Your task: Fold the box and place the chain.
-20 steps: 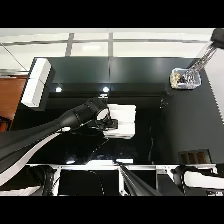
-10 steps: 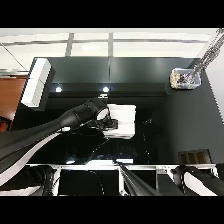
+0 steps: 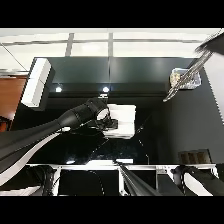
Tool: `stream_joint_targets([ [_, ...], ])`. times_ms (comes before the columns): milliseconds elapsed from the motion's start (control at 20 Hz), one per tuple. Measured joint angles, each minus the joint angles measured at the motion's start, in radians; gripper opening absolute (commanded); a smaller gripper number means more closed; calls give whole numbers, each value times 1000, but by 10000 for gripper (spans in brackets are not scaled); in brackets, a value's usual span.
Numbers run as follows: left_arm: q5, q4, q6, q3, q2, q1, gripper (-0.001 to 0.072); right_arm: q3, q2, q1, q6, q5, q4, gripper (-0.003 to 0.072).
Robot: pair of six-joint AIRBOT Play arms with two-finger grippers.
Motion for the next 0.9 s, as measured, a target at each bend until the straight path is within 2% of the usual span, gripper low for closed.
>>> stream_joint_targets([
  [200, 0, 0, 0, 0, 0, 0, 26, -114, 2, 119, -18, 1, 31, 9],
  [400, 0, 0, 0, 0, 0, 0, 26, -252, 3, 246, -33, -53, 63, 9],
  [650, 0, 0, 0, 0, 0, 0, 26, -447, 3, 364, -45, -185, 84, 11],
  [900, 0, 0, 0, 0, 0, 0, 26, -679, 2, 402, -24, -367, 87, 15],
])
